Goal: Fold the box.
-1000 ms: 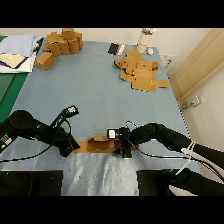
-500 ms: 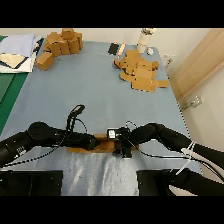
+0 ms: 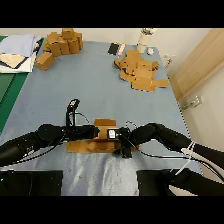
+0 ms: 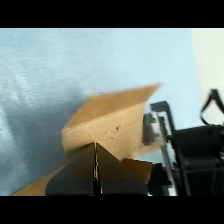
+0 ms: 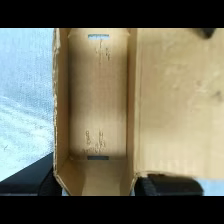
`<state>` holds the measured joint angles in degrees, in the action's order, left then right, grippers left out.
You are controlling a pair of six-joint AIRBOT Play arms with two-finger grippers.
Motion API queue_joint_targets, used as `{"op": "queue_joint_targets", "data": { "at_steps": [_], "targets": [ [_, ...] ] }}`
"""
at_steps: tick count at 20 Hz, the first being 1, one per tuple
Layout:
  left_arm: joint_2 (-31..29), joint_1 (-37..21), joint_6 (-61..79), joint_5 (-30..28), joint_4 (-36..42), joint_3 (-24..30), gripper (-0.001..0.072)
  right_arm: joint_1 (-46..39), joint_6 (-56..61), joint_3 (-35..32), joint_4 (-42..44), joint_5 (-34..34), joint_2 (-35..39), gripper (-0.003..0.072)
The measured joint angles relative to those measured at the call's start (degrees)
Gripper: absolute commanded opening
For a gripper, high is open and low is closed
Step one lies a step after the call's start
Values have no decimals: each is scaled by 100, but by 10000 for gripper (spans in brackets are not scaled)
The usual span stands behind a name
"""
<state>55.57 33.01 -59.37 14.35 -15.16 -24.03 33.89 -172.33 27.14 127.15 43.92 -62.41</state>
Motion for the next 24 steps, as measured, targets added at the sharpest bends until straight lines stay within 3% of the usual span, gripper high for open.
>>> {"op": "queue_joint_targets", "data": {
  "at_steps": [10,13,17,20,24],
  "targets": [
    [555,17,11,66,-2,-57,9,2,-9,0,-9,0,0,519],
    [496,-122,264,393,-39,-133,9,2,-20,0,-13,0,0,518],
    [-396,-1047,1032,1412,-35,-203,9,2,-20,0,-13,-2,0,518],
    [-1097,-2232,2140,3064,-46,-199,11,2,-17,0,-13,-2,0,518],
    [-1355,-3580,3429,5259,-203,-199,14,2,-15,0,-13,-2,0,518]
  ]
}}
